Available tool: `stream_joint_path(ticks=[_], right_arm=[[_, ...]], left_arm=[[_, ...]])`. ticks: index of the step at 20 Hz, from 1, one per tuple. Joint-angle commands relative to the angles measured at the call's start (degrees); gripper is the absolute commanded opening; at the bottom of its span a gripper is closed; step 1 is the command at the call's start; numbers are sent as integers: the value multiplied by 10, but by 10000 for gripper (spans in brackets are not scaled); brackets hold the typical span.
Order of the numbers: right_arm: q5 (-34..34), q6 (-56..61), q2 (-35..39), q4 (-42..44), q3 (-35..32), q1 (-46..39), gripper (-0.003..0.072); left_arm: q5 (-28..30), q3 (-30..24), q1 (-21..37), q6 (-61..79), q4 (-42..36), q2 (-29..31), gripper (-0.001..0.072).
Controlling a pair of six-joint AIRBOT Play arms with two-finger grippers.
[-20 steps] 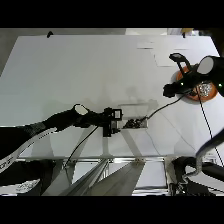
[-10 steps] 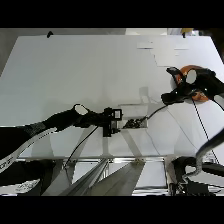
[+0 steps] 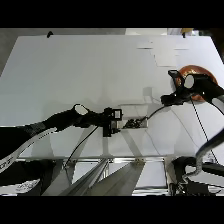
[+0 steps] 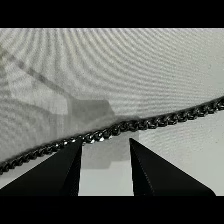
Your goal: Fold the box and place the chain.
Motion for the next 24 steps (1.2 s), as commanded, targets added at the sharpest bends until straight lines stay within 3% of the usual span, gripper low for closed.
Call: stream_joint_path(ticks=[1,5,10,11,12,13,18,24], right_arm=[[-21,9,0,-2,-11,0,299],[-30,9,0,-2,-13,0,228],[-31,9,0,-2,-33,0,220],[-31,8,0,-2,-36,0,174],[-30,8,1,-2,-36,0,49],[-25,5,4,-2,-36,0,21],[-12,-12,54,-4,-36,0,21],[16,-29,172,12,-36,0,21]], left_arm=[[0,0,0,0,0,0,207],[0,0,0,0,0,0,207],[0,0,0,0,0,0,207],[0,0,0,0,0,0,207],[0,0,0,0,0,0,207],[0,0,0,0,0,0,207],[0,0,0,0,0,0,207],[0,0,0,0,0,0,207]])
